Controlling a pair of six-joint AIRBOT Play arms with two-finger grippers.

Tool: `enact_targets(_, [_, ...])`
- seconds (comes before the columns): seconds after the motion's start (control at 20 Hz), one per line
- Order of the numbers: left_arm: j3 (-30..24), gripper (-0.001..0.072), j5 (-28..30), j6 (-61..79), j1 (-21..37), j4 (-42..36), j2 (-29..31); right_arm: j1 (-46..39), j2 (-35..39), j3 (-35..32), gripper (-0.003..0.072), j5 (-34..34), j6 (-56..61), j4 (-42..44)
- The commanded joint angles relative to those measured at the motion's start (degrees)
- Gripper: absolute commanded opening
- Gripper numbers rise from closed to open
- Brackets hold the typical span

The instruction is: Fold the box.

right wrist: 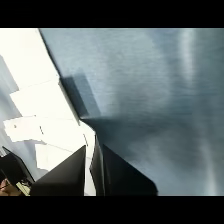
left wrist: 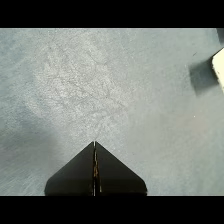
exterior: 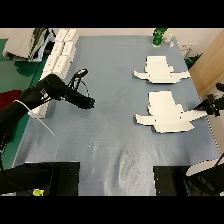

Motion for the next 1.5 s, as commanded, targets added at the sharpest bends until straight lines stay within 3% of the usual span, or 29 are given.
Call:
enact_targets(0.0, [0.04, 0.0015, -0.02, 0.0, 0.02, 0.02, -0.02, 4.55, 0.02, -0.44, 0.0132, -1.62, 0.07, 0.22])
enact_targets(0.05, [0.04, 0.0015, 0.0, 0.0, 0.02, 0.02, -0.02, 5.75, 0.09, -0.81, 0.0018, -1.88, 0.07, 0.28])
enact_targets(0.1, [0.04, 0.0015, 0.0, 0.0, 0.02, 0.02, -0.02, 7.02, 0.31, -1.53, 0.0002, -2.05, 0.09, 0.46])
enact_targets(0.3, [0.04, 0.0015, 0.0, 0.0, 0.02, 0.02, -0.04, 12.55, 1.84, -4.24, 0.0001, -0.96, 0.09, 2.19])
enact_targets(0.5, [0.04, 0.0015, 0.0, 0.0, 0.02, 0.04, -0.02, 19.1, 5.18, -5.66, 0.0, 2.32, 0.33, 9.46])
enact_targets(0.65, [0.04, 0.0015, 0.0, 0.0, 0.02, 0.04, -0.04, 26.12, 12.26, -12.61, 0.0, 13.0, 2.86, 10.93])
enact_targets(0.95, [0.04, 0.0015, 0.0, 0.0, 0.02, 0.02, -0.02, 41.79, 32.63, -37.88, 0.0001, 39.43, 18.53, 10.38])
enact_targets(1.0, [0.04, 0.0015, 0.0, 0.0, 0.02, 0.02, -0.02, 43.58, 34.38, -40.11, 0.0019, 40.54, 21.88, 9.84])
enact_targets(1.1, [0.04, 0.0015, -0.02, 0.0, 0.02, 0.02, -0.04, 45.57, 34.97, -41.27, 0.0323, 37.68, 24.68, 7.08])
enact_targets(1.45, [0.04, 0.0015, 0.0, 0.0, 0.02, 0.02, -0.02, 45.62, 34.84, -41.27, 0.0339, 27.91, 25.16, 5.33])
